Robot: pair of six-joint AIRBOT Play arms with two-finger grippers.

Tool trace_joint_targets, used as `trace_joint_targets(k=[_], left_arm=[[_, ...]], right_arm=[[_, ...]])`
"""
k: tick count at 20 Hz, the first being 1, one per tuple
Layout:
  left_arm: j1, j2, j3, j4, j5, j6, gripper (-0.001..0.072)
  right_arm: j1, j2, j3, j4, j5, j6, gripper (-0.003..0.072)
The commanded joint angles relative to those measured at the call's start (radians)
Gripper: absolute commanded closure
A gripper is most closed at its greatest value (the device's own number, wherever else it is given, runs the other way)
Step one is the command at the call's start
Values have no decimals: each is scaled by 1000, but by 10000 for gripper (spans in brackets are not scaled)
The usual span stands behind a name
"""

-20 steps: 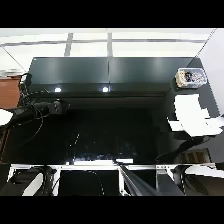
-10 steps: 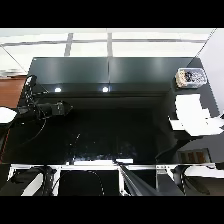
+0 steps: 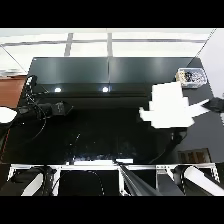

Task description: Fold the box and place the chain.

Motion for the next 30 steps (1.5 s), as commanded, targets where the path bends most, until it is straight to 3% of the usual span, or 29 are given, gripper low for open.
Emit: trace_joint_targets(k=[1, 5, 10, 13, 19, 25, 27, 30], left_arm=[[-24, -18, -1, 0, -3, 0, 6], [-98, -84, 0, -12, 6, 0, 7], [-113, -231, 9, -282, -57, 68, 6], [-116, -388, 53, -467, -159, 240, 6], [-197, -697, 265, -463, -211, 244, 6], [-237, -928, 506, -443, -636, 338, 10], [-239, -964, 568, -346, -730, 349, 73], [-239, -992, 636, -192, -820, 370, 326]], right_arm=[[127, 169, -266, 321, -56, 8, 676], [428, 277, -579, 613, -352, -22, 676], [768, 276, -674, 637, -595, -20, 675], [835, 276, -674, 640, -631, -20, 675], [837, 276, -674, 640, -625, -20, 675], [841, 276, -674, 640, -623, -21, 675], [841, 276, -674, 640, -623, -21, 675], [841, 276, -674, 640, -623, -21, 675]])
